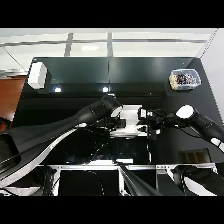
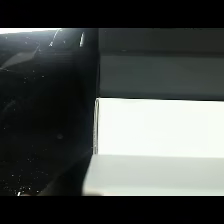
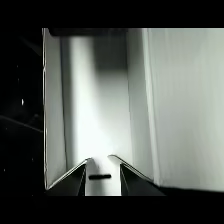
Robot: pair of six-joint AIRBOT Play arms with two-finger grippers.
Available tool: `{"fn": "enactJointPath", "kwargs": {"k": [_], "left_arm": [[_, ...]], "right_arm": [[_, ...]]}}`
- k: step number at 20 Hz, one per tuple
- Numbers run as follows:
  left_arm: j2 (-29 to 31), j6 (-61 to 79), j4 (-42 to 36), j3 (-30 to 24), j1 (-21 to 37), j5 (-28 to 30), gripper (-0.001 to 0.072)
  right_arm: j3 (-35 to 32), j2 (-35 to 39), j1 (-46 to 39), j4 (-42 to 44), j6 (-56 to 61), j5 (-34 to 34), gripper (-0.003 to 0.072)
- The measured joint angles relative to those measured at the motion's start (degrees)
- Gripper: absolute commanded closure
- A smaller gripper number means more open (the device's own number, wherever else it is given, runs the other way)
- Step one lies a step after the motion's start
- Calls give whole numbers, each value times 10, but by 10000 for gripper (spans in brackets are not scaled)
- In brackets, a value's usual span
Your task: Fold the box and place the chain.
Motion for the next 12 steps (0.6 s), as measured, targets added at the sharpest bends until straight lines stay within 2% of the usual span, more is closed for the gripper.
{"fn": "enactJointPath", "kwargs": {"k": [4,5,6,7,8,9,10,11,12], "left_arm": [[0,1,0,0,0,1,681],[0,1,0,0,0,1,681],[0,1,0,0,0,1,681],[0,1,0,0,0,2,681],[0,0,0,0,0,2,681],[0,1,0,0,0,2,681],[0,1,0,0,0,2,681],[0,1,0,0,0,3,681],[0,0,0,0,0,3,681]], "right_arm": [[0,-14,11,25,0,-4,448],[0,-16,13,29,0,-5,414],[0,-17,14,30,0,-6,227],[0,-18,14,34,0,-7,261],[0,-19,15,34,1,-7,436],[0,-19,15,33,4,-8,405],[0,-19,15,33,5,-8,311],[0,-20,16,33,6,-8,391],[0,-20,16,31,9,-8,598]]}}
